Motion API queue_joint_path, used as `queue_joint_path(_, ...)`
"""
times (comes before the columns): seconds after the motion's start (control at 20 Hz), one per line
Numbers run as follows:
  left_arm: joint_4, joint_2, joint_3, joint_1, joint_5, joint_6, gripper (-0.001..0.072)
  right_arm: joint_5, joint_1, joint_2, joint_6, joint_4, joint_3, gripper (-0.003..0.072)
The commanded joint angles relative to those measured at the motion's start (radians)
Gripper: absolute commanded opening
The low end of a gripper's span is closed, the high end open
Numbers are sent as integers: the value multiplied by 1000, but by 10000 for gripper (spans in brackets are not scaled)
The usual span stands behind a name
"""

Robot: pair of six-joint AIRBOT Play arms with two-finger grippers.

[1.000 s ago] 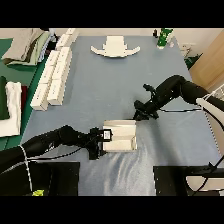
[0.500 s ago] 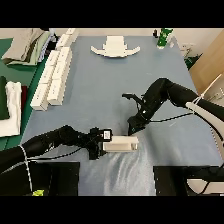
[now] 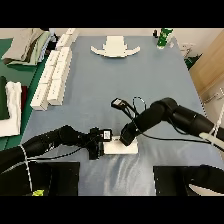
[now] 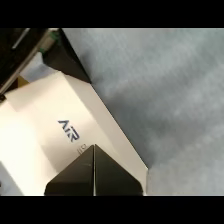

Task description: Fold the box.

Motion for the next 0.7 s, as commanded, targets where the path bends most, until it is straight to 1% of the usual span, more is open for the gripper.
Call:
queue_joint_path(0.0,0,0,0,0,0,0,527,197,160,90,92,-140,-93,4)
queue_joint_path(0.1,0,0,0,0,0,0,526,251,249,126,176,-262,-131,4)
queue_joint_path(0.15,0,0,0,0,0,0,526,270,291,137,238,-356,-143,4)
queue_joint_path(0.25,0,0,0,0,0,0,526,277,351,150,307,-517,-143,4)
queue_joint_path(0.3,0,0,0,0,0,0,527,282,370,159,307,-559,-143,4)
queue_joint_path(0.45,0,0,0,0,0,0,527,308,412,190,283,-590,-143,4)
queue_joint_path(0.65,0,0,0,0,0,0,527,323,439,193,164,-585,-143,4)
